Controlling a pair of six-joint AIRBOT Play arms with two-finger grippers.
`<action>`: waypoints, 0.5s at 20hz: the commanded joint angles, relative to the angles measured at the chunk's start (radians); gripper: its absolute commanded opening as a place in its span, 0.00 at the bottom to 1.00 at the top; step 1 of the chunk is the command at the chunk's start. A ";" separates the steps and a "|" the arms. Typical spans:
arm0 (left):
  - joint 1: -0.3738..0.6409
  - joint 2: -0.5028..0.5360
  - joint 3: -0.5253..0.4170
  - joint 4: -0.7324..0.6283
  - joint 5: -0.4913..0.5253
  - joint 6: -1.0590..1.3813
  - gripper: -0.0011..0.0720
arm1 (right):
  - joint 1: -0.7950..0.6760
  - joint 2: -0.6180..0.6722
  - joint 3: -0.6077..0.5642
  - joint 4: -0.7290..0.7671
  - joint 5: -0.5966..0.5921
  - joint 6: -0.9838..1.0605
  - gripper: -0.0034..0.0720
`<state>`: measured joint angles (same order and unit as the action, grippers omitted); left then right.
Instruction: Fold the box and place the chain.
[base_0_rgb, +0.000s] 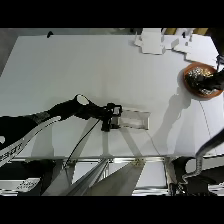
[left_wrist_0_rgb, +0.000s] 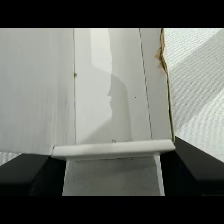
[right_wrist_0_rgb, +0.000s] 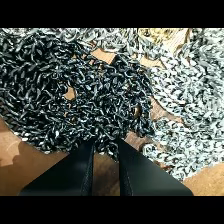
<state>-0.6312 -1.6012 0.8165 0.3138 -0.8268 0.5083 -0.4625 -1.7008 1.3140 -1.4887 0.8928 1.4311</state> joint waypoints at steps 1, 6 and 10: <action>0.000 0.001 0.000 0.000 0.000 0.000 0.20 | -0.001 -0.011 0.001 0.000 -0.002 0.000 0.07; 0.000 0.001 0.000 0.000 0.000 0.000 0.20 | -0.001 -0.008 0.001 -0.002 -0.016 0.000 0.07; 0.000 0.001 0.000 0.000 0.000 0.000 0.20 | -0.001 0.017 0.001 0.000 0.016 -0.001 0.07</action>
